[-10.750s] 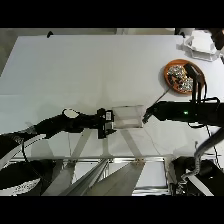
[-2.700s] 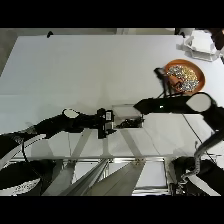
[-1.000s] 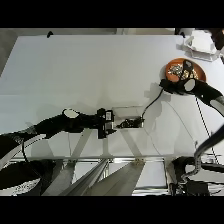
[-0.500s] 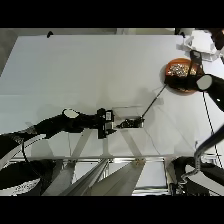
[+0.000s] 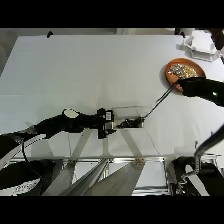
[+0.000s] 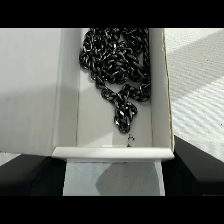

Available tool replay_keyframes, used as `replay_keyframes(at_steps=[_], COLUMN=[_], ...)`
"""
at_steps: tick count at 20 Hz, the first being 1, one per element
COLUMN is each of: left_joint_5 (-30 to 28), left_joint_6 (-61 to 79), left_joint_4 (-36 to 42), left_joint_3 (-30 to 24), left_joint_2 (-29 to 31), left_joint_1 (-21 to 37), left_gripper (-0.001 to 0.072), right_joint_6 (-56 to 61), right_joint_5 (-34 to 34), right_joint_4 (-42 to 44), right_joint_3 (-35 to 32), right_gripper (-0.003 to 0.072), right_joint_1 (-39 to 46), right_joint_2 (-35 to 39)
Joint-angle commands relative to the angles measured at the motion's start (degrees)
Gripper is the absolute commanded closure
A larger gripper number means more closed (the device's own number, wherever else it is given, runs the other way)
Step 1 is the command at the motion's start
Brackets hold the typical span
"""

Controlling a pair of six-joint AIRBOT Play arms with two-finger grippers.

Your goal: Fold the box and place the chain.

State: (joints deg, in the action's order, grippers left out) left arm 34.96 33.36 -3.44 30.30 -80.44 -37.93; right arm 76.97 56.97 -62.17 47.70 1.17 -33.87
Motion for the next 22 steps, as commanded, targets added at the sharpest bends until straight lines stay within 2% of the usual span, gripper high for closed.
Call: replay_keyframes(at_steps=[1, 4, 9, 16, 22], left_joint_5=[0.00, 0.00, 0.00, 0.00, 0.00], left_joint_6=[0.00, 0.00, 0.00, 0.00, 0.00], left_joint_4=[0.00, 0.00, 0.00, 0.00, 0.00], left_joint_3=[0.00, 0.00, 0.00, 0.00, 0.00], left_joint_2=[0.04, 0.04, 0.04, 0.04, 0.04], left_joint_1=[-0.02, -0.02, -0.02, -0.02, -0.02], left_gripper=[0.0559, 0.0559, 0.0559, 0.0559, 0.0559], right_joint_6=[-3.19, -4.04, -8.09, -8.07, -10.56], right_joint_5=[5.66, 8.20, 9.66, 10.51, 11.10], right_joint_4=[9.31, 17.49, 31.52, 36.65, 36.94], right_joint_3=[0.02, 0.02, 0.02, 0.02, -0.02], right_gripper=[0.0675, 0.0675, 0.0675, 0.0675, 0.0674], right_joint_1=[-0.02, -0.02, -0.02, -0.04, -0.04], right_joint_2=[8.44, 11.26, 11.47, 11.43, 7.93])
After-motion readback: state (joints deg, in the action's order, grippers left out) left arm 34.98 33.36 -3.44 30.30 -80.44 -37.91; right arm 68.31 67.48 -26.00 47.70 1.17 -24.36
